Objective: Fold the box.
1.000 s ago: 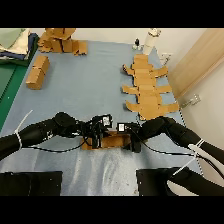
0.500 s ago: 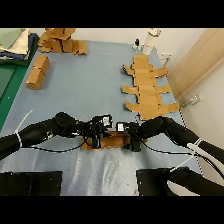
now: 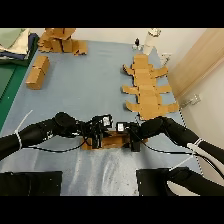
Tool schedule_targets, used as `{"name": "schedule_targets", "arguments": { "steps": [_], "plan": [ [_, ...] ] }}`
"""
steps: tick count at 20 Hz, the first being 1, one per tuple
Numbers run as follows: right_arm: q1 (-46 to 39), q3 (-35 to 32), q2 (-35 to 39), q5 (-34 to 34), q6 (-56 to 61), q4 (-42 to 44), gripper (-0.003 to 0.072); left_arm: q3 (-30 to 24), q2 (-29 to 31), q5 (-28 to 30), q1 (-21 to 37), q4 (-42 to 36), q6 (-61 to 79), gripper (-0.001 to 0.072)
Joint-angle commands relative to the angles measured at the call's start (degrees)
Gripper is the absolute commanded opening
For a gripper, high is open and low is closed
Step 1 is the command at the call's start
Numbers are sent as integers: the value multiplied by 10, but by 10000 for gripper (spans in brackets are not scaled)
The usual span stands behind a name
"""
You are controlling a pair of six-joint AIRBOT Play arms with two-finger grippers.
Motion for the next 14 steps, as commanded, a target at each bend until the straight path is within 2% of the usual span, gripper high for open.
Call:
{"name": "schedule_targets", "arguments": {
  "steps": [1, 14],
  "plan": [
    [8, 0, 0, -1, 0, 8, 500, 1, 0, 0, 0, 0, 0, 13],
    [17, 0, 5, -1, 7, 8, 499, 1, 0, 0, 0, 0, 0, 13]
  ]
}}
